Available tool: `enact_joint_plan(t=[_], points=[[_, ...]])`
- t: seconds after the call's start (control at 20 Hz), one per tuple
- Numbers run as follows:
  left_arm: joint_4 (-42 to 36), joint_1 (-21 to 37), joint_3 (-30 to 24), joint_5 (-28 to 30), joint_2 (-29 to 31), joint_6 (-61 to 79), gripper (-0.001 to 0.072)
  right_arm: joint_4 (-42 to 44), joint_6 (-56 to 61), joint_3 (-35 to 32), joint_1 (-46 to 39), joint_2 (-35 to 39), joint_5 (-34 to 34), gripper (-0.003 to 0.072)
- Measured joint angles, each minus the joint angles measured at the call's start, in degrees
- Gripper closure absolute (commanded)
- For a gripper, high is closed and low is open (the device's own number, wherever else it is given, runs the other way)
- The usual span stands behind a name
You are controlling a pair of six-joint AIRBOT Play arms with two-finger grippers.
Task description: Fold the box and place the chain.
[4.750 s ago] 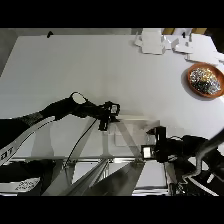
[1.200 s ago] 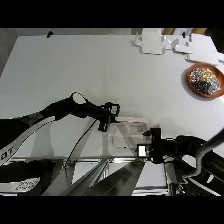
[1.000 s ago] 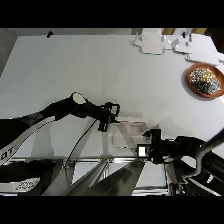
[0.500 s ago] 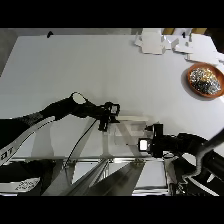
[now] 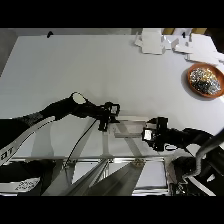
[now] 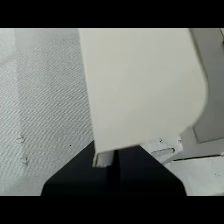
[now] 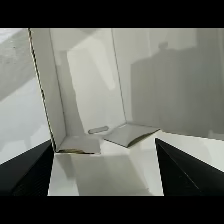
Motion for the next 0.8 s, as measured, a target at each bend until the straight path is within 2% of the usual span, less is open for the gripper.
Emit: enact_joint_plan(t=[0.35,0.8], points=[[-0.02,0.0,0.0,-0.04,0.0,-0.02,0.0696,10.71,-12.76,0.24,-8.39,-2.34,0.61,-0.002],[-0.02,0.0,0.0,-0.07,0.0,-0.02,0.0696,27.39,-35.54,0.24,-18.08,-12.09,2.75,-0.0018]])
